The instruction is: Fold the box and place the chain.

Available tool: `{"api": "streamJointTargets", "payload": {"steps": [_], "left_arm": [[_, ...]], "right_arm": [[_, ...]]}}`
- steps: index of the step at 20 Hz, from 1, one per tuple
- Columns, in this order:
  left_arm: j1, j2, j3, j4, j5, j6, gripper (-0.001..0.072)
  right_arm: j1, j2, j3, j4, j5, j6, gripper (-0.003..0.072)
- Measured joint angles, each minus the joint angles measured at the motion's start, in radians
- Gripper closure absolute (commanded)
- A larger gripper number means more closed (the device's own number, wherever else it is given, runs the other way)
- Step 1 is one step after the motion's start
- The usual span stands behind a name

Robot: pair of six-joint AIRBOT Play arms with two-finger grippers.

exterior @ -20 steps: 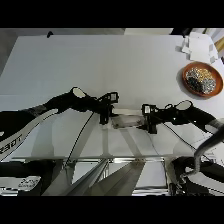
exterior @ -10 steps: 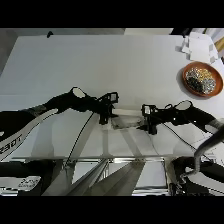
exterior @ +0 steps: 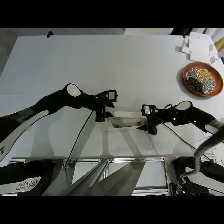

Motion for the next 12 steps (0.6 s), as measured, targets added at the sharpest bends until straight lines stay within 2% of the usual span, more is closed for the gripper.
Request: {"api": "streamJointTargets", "payload": {"steps": [2,3,4,5,6,9,12], "left_arm": [[0.0,0.054,0.0,0.101,0.001,-0.123,0.0253],[0.0,0.079,0.0,0.15,0.0,-0.187,0.0281],[0.0,0.105,0.0,0.198,-0.005,-0.257,0.0418],[0.0,0.13,0.0,0.241,-0.016,-0.319,0.064],[0.0,0.154,0.0,0.282,-0.037,-0.378,0.0707],[-0.006,0.206,0.0,0.34,-0.128,-0.481,0.0709],[-0.051,0.226,0.0,0.331,-0.204,-0.525,0.0708]], "right_arm": [[0.0,0.0,0.0,0.0,0.0,0.0,0.039],[0.0,0.0,0.0,-0.001,0.001,0.0,0.039],[0.0,0.0,0.0,-0.001,0.001,0.0,0.039],[0.0,0.0,0.0,-0.001,0.001,0.0,0.039],[0.0,0.0,0.0,-0.001,0.001,0.0,0.039],[0.0,0.0,0.0,-0.002,0.002,-0.001,0.039],[0.0,0.0,0.0,-0.002,0.002,-0.001,0.039]]}}
